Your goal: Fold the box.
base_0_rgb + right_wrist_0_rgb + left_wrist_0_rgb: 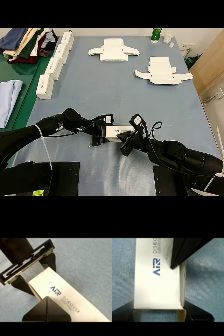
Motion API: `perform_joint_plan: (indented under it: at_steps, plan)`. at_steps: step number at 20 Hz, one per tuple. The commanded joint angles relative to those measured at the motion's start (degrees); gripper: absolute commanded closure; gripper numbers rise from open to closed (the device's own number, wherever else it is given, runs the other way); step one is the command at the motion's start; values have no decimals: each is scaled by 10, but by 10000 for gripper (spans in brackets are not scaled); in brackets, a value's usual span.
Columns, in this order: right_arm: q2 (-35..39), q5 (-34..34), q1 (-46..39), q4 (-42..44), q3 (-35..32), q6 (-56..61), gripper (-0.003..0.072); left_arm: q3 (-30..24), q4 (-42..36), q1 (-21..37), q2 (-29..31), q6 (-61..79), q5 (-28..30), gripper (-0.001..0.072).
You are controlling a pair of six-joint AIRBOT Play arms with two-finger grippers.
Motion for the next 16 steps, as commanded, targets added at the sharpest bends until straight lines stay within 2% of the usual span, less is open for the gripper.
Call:
perform_joint_plan:
  at_steps: [1,11,16]
  plan:
    - [-17,-6,1,0,-1,8,685,0,0,0,0,0,0,322]
    - [-10,-6,1,0,-1,8,685,0,0,0,0,0,0,322]
    - [78,-21,-2,0,5,8,684,0,0,0,0,0,0,322]
